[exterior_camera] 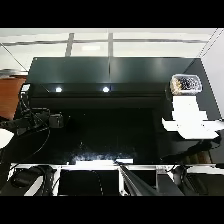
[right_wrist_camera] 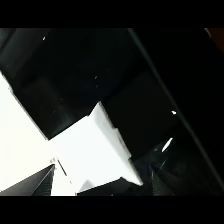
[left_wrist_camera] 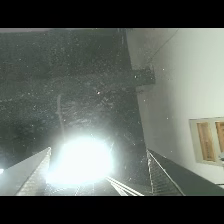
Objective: Fold the box and place the chain.
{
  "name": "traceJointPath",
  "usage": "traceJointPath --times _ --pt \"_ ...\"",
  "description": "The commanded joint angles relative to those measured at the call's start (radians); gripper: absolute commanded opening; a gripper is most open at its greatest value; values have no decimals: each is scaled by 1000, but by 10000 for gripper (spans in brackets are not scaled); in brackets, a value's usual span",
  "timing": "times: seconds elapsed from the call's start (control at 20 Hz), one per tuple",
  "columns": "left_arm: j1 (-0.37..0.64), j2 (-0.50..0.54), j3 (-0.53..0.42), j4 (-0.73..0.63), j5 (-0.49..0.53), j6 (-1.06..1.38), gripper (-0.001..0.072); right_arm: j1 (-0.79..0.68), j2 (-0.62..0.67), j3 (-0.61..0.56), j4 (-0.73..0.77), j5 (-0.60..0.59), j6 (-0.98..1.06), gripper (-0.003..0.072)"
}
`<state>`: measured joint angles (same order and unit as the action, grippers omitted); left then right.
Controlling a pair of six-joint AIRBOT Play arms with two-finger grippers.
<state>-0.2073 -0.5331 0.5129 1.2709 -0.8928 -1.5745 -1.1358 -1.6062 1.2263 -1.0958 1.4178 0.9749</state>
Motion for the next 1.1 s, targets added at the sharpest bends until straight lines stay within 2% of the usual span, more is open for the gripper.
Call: traceJointPath --times 0.0,0.2,0.25,0.45,0.55,0.75,0.85,1.05 --pt "0 -1 0 1 2 -1 711 2 -22 33 13 -27 -35 684" --pt "0 -12 0 3 2 -1 710 2 -60 32 76 33 -47 683" --pt "0 -17 0 3 2 -1 711 2 -72 32 96 58 -55 627" --pt "0 -36 0 3 2 -1 711 2 -76 32 100 72 -51 185" --pt "0 -39 0 3 2 -1 711 3 -76 32 101 85 -52 64" --pt "0 -39 0 2 -3 -1 711 16 -72 32 117 168 -71 58" --pt "0 -39 0 -5 -2 -1 710 33 -68 29 148 211 -75 25" --pt "0 -39 0 -33 -2 -1 711 98 -20 -14 187 220 -74 24"
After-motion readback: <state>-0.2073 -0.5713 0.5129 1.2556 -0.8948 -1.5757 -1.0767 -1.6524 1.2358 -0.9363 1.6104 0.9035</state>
